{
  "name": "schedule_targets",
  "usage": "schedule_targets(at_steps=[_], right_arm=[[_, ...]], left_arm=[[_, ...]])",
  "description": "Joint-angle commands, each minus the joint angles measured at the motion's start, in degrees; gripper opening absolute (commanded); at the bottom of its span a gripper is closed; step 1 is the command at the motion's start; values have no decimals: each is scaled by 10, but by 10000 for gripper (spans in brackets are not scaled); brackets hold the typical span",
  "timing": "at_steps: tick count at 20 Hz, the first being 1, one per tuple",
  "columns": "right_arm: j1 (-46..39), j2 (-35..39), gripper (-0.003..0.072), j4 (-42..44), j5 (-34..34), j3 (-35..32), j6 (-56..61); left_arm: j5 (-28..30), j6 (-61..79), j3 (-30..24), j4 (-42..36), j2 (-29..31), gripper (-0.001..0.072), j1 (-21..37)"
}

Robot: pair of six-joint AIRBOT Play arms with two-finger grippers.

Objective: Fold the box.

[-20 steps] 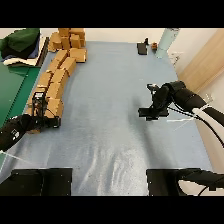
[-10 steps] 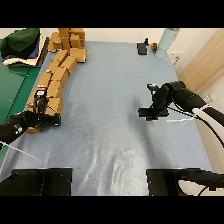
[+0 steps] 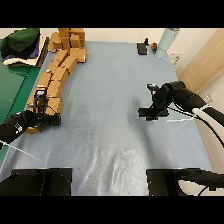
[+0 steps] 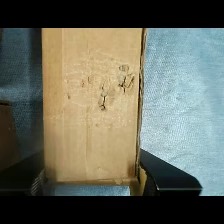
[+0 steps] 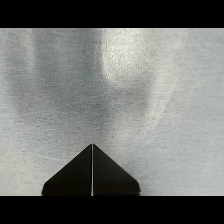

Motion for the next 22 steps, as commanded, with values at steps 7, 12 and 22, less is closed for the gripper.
schedule_targets(at_steps=[7,12,22], right_arm=[[0,0,5,0,0,0,0],[0,0,5,0,0,0,0],[0,0,5,0,0,0,0]], left_arm=[[0,0,0,-1,0,532,-1],[-3,0,0,-1,0,539,0],[-325,-5,76,35,54,700,33]])
